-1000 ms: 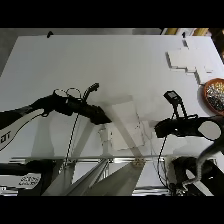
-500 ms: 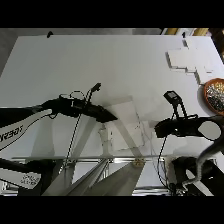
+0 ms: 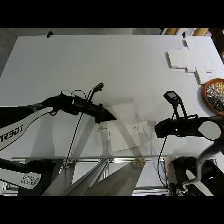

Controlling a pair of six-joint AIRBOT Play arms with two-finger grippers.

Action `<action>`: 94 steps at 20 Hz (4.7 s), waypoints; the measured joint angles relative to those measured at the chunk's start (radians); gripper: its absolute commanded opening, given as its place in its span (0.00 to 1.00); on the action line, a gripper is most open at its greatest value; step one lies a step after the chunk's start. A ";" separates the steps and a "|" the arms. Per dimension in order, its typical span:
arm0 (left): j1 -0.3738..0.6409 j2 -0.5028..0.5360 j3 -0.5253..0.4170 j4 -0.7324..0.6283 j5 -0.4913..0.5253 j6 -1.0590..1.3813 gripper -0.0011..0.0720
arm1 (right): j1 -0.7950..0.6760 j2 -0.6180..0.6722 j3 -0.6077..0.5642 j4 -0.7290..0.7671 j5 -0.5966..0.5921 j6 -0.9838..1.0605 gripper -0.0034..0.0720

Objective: Fold the box and place the chain.

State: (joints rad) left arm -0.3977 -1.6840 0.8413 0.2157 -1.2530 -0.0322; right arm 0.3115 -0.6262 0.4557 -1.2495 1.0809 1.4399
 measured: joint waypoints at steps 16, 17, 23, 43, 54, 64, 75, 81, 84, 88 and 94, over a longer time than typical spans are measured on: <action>-0.158 0.244 0.067 0.204 0.281 0.096 0.01 | 0.000 0.095 0.111 -0.009 0.018 -0.008 0.36; -0.158 0.279 0.040 0.199 0.299 0.082 0.01 | 0.000 0.104 0.111 -0.011 0.023 -0.008 0.36; -0.174 0.338 -0.085 0.200 0.341 0.114 0.02 | 0.000 0.126 0.113 -0.010 0.005 -0.008 0.36; -0.189 0.208 -0.111 -0.013 0.480 0.462 0.02 | 0.000 0.129 0.113 -0.010 -0.006 -0.009 0.36; -0.189 0.187 -0.111 -0.016 0.451 0.522 0.02 | 0.000 0.129 0.113 -0.023 -0.005 -0.009 0.36; -0.190 0.184 -0.051 0.073 0.434 0.476 0.02 | 0.000 0.129 0.113 -0.030 -0.005 -0.009 0.36; -0.189 0.138 -0.029 0.104 0.391 0.455 0.02 | 0.000 0.129 0.113 -0.030 -0.009 -0.009 0.36; -0.189 0.135 -0.029 0.111 0.389 0.455 0.03 | 0.000 0.129 0.113 -0.030 -0.010 -0.009 0.36; -0.189 0.135 -0.029 0.112 0.389 0.455 0.03 | 0.000 0.129 0.113 -0.031 -0.010 -0.009 0.36; -0.189 0.135 -0.029 0.113 0.389 0.454 0.03 | 0.000 0.129 0.113 -0.033 -0.010 -0.015 0.36; -0.189 0.135 -0.029 0.114 0.388 0.454 0.03 | 0.000 0.129 0.113 -0.034 -0.006 -0.084 0.36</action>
State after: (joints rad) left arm -0.5869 -1.5490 0.8127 0.3294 -0.8650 0.4217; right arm 0.3119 -0.4976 0.5682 -1.2831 1.0748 1.3563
